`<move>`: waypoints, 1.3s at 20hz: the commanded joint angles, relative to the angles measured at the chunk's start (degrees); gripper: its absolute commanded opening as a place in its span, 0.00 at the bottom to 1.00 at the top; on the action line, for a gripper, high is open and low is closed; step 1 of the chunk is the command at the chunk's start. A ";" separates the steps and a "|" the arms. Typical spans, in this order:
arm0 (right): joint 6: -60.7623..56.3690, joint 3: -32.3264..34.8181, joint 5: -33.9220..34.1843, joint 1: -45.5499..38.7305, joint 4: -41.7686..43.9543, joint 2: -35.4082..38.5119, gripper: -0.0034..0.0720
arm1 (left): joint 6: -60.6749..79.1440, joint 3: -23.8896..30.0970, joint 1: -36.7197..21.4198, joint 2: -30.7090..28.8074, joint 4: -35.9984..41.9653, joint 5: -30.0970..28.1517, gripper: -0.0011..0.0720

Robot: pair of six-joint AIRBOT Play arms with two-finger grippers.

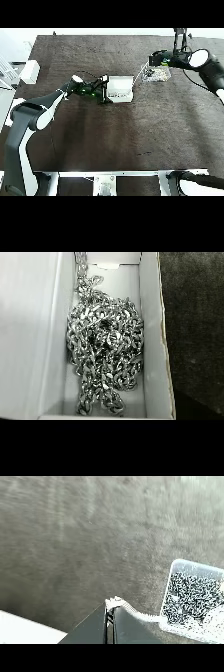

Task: Fold the box and place the chain.

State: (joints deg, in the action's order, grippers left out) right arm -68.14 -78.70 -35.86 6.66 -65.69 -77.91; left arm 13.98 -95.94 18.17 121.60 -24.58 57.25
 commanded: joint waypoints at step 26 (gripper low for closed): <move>-13.18 5.81 9.46 19.67 -15.13 11.93 0.05 | 0.00 -0.02 0.00 -0.02 0.00 -0.02 0.49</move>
